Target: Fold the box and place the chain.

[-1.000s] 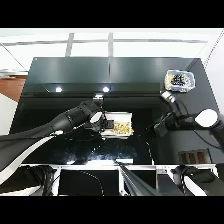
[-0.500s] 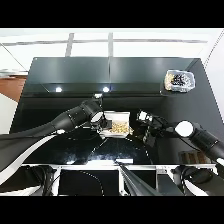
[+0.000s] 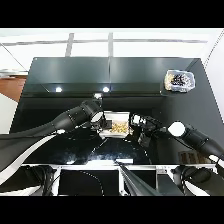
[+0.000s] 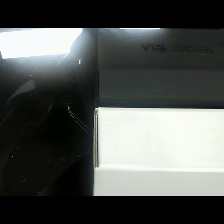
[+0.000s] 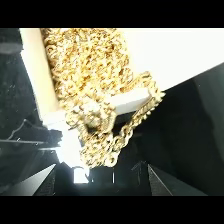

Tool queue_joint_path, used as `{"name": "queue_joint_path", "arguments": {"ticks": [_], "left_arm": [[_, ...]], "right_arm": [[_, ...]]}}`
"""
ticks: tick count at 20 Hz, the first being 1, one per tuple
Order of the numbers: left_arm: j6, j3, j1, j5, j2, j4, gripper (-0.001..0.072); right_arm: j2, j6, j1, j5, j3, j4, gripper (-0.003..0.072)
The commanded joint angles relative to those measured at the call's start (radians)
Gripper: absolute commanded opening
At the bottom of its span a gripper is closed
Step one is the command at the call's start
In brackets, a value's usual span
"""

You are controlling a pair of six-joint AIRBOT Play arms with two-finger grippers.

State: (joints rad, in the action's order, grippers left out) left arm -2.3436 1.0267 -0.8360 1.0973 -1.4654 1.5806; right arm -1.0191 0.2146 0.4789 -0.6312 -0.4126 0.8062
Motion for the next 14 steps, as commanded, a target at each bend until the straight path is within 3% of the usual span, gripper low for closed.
{"name": "queue_joint_path", "arguments": {"ticks": [1,12,13,14], "left_arm": [[0.002,0.001,0.000,0.000,-0.001,-0.003,0.0032],[0.002,0.001,0.000,0.000,-0.001,-0.004,0.0032],[0.002,0.001,0.000,0.000,-0.001,-0.003,0.0032],[0.002,0.001,0.000,0.000,-0.001,-0.003,0.0032]], "right_arm": [[-0.036,-0.058,0.003,0.041,0.001,-0.053,0.0696],[-0.070,-0.084,0.070,0.085,0.000,-0.046,0.0685],[-0.070,-0.084,0.085,0.100,0.001,-0.045,0.0552],[-0.070,-0.084,0.093,0.113,0.000,-0.046,0.0526]]}}
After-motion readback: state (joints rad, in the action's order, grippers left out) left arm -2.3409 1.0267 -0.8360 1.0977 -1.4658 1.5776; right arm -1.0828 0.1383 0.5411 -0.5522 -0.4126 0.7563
